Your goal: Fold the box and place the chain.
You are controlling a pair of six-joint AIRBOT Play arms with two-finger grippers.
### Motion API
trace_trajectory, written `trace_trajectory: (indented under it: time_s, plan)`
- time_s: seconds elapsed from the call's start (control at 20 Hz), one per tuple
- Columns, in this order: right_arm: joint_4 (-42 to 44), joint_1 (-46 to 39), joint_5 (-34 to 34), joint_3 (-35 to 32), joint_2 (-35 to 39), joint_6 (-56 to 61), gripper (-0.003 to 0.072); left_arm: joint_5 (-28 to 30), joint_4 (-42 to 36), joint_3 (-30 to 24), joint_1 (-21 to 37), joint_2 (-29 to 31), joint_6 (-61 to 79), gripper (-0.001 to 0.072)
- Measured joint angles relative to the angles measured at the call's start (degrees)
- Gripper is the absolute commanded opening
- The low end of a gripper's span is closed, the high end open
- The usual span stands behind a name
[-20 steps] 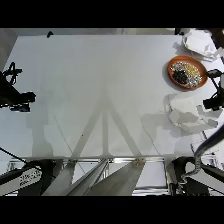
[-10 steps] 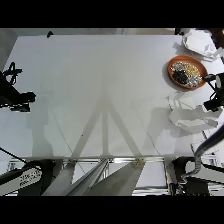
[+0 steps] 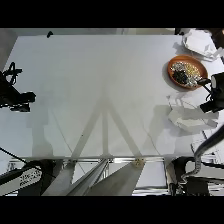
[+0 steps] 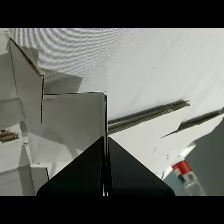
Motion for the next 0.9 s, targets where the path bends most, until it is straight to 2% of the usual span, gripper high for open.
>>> trace_trajectory:
  time_s: [0.25,0.5,0.65,0.9]
  plan:
    - [4.9,2.64,1.95,0.0,5.09,-1.07,0.0014,0.0,0.0,0.0,0.0,0.0,0.02,0.0011]
    - [27.85,7.37,-0.33,-2.47,17.66,-3.26,0.0013,0.0,0.0,0.0,0.0,0.0,0.02,0.0011]
    - [38.77,11.1,-5.07,-7.78,26.45,-4.11,0.0013,0.0,0.0,0.0,0.0,0.0,0.02,0.0011]
    - [52.13,19.04,-13.97,-21.51,38.45,-3.58,0.0013,0.0,0.0,0.0,0.0,0.0,0.02,0.0011]
